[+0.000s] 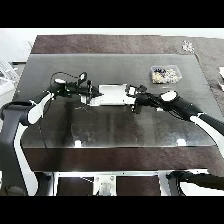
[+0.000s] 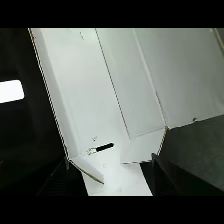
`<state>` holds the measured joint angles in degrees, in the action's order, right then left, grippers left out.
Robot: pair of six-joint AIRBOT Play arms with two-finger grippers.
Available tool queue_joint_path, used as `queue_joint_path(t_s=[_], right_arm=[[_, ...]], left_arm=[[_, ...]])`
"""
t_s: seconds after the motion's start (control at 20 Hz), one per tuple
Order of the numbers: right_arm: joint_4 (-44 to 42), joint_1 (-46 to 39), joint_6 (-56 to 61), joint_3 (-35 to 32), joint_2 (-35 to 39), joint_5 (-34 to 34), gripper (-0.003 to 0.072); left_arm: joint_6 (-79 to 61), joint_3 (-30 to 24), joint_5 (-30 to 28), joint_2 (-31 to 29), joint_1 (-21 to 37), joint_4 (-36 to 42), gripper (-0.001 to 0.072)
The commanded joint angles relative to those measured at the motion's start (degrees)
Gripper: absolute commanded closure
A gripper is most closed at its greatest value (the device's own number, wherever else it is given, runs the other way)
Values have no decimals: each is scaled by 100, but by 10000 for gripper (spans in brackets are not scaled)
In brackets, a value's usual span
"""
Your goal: Fold the box and place the chain.
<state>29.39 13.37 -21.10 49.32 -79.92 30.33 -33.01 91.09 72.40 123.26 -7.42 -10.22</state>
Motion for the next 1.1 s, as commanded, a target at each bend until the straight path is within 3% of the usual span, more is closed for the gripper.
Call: queue_joint_path(t_s=[0.0,0.35,1.05], right_arm=[[-708,-284,-811,96,-111,507,63],[-942,-656,-918,708,-754,1641,53],[-671,-953,-914,1521,-1606,2439,53]], left_arm=[[-2,0,4,0,2,-4,689],[-2,0,4,0,2,-4,689],[-2,0,4,0,2,-4,689]])
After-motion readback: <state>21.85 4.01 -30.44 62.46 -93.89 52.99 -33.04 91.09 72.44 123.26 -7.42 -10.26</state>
